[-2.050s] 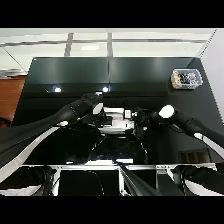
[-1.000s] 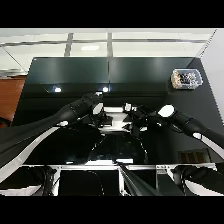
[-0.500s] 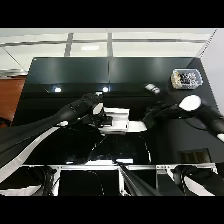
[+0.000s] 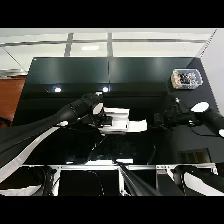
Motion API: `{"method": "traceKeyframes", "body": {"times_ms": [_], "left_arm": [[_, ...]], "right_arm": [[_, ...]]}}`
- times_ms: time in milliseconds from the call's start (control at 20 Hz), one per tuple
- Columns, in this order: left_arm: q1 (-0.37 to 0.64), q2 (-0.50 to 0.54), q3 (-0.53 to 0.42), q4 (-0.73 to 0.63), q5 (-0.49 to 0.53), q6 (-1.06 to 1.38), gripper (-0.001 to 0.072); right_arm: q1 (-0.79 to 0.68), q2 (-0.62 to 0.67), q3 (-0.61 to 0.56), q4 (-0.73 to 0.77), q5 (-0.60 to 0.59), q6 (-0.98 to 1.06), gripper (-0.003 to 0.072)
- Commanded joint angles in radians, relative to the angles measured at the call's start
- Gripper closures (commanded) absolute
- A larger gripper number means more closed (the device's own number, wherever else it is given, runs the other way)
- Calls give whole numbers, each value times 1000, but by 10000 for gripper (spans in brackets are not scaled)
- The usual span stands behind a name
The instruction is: Fold the box and place the chain.
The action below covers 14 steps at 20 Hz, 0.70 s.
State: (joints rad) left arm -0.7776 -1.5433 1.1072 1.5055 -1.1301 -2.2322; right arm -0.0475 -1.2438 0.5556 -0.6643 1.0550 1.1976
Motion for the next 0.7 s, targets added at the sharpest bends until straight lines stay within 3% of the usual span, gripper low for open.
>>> {"method": "traceKeyframes", "body": {"times_ms": [0,200,400,450,500,550,650], "left_arm": [[0,-1,0,0,1,0,683],[0,-1,0,1,1,0,683],[0,-1,0,1,3,0,683],[0,-1,0,1,3,0,683],[0,-1,0,0,3,0,683],[0,-1,0,0,3,0,683],[0,-1,0,1,4,0,683]], "right_arm": [[87,-105,-12,166,-10,-84,671],[117,-106,-10,166,1,-96,671],[117,-106,48,166,85,-178,670],[118,-106,69,167,102,-177,600],[118,-106,90,174,123,-177,238],[119,-106,110,178,151,-177,92],[125,-106,141,186,195,-177,96]]}}
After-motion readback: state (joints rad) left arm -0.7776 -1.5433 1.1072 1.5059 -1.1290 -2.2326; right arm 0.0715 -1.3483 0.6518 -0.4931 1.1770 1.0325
